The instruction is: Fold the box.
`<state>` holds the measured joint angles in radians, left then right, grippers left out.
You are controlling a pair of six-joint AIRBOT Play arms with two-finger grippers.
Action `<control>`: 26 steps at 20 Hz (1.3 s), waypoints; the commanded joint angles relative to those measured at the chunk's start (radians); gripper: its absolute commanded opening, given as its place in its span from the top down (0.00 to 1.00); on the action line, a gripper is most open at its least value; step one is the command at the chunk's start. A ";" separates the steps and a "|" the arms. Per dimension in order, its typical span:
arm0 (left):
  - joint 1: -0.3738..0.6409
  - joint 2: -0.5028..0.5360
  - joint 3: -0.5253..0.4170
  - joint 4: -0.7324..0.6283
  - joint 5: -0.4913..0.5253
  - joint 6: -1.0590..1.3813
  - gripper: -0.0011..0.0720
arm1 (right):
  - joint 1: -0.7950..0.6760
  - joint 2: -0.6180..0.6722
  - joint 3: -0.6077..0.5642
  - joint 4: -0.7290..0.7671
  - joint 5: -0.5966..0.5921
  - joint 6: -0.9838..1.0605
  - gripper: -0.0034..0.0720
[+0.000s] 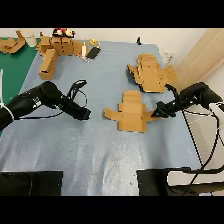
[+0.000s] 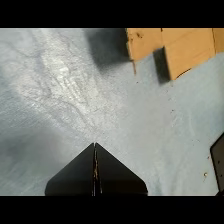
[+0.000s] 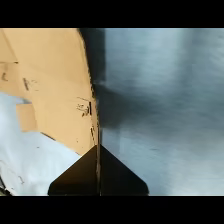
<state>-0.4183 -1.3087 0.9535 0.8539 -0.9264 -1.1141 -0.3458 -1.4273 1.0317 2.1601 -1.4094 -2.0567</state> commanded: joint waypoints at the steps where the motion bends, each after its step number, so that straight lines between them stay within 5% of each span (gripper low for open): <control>1: 0.061 0.000 0.000 -0.049 -0.032 0.041 0.97 | 0.062 0.032 -0.013 0.149 0.002 -0.042 0.95; 7: 0.205 0.000 0.000 -0.264 -0.167 0.234 0.97 | 0.200 0.069 -0.127 0.197 0.064 -0.152 0.95; 14: 0.327 -0.035 0.000 -0.278 -0.261 0.262 0.97 | 0.322 0.204 -0.334 0.302 0.242 -0.303 0.95; 15: 0.327 -0.044 0.000 -0.279 -0.260 0.266 0.82 | 0.348 0.221 -0.362 0.309 0.266 -0.311 0.95; 16: 0.326 -0.055 0.000 -0.282 -0.259 0.264 0.46 | 0.380 0.235 -0.391 0.312 0.291 -0.311 0.95; 26: 0.325 -0.223 0.000 -0.301 -0.246 0.320 0.43 | 0.573 0.259 -0.456 0.315 0.410 -0.308 0.95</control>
<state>-0.0937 -1.4776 0.9539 0.5674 -1.1759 -0.8139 0.1902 -1.1721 0.5838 2.4744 -1.0328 -2.3634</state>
